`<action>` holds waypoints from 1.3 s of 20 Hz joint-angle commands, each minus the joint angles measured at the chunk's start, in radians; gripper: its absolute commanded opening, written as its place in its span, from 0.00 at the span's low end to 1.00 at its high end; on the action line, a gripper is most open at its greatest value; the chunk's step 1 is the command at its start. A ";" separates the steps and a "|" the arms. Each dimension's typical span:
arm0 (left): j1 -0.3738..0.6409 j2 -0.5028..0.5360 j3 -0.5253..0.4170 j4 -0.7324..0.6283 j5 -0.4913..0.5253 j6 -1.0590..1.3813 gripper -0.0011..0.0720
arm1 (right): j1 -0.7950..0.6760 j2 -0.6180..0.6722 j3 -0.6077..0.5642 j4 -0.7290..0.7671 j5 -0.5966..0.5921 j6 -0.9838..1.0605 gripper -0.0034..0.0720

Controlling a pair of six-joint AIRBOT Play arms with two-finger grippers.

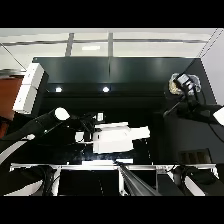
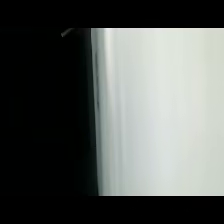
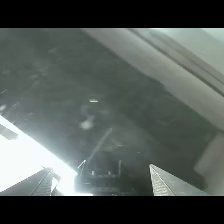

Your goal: Fold the box and place the chain.

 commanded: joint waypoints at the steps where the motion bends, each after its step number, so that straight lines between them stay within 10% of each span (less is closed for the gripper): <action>1: 0.000 -0.004 0.006 0.014 -0.050 0.029 0.06 | 0.011 -0.003 -0.095 0.240 0.005 -0.306 0.96; 9: 0.000 -0.025 0.006 0.010 -0.039 0.030 0.06 | 0.173 -0.006 -0.333 0.290 -0.023 -0.585 0.96; 26: 0.000 -0.031 0.006 0.010 -0.039 0.023 0.06 | 0.499 -0.172 -0.334 0.294 -0.164 -0.688 0.95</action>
